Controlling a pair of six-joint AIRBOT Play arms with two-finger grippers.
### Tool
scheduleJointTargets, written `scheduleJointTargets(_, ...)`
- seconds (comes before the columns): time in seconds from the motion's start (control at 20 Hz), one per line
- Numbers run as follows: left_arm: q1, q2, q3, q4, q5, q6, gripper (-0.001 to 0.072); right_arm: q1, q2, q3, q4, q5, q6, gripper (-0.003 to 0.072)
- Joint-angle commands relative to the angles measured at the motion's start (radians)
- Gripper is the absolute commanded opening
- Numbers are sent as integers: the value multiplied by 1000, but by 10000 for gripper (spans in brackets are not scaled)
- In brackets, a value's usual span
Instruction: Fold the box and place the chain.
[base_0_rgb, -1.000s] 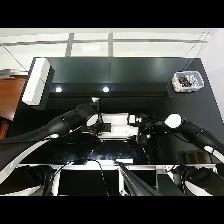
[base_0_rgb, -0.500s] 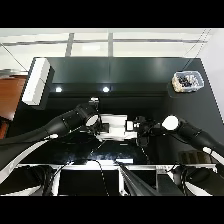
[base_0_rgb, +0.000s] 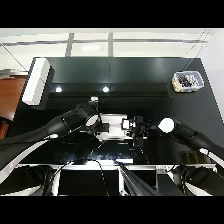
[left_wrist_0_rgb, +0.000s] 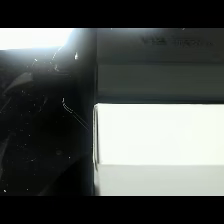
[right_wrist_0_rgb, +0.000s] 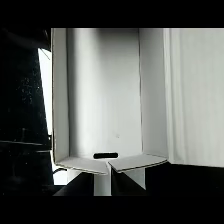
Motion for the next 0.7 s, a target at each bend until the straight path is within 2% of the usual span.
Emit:
scheduleJointTargets(0.0,1,1,-1,-4,2,2,29,12,-1,0,75,-3,34,119)
scheduleJointTargets(0.3,1,0,-1,-4,3,2,29,39,-35,0,171,-70,43,119)
scheduleJointTargets(0.6,1,0,-1,-5,3,2,29,60,-53,0,170,-87,43,146)
scheduleJointTargets(0.65,1,0,-1,-9,3,2,29,60,-53,1,170,-87,43,301)
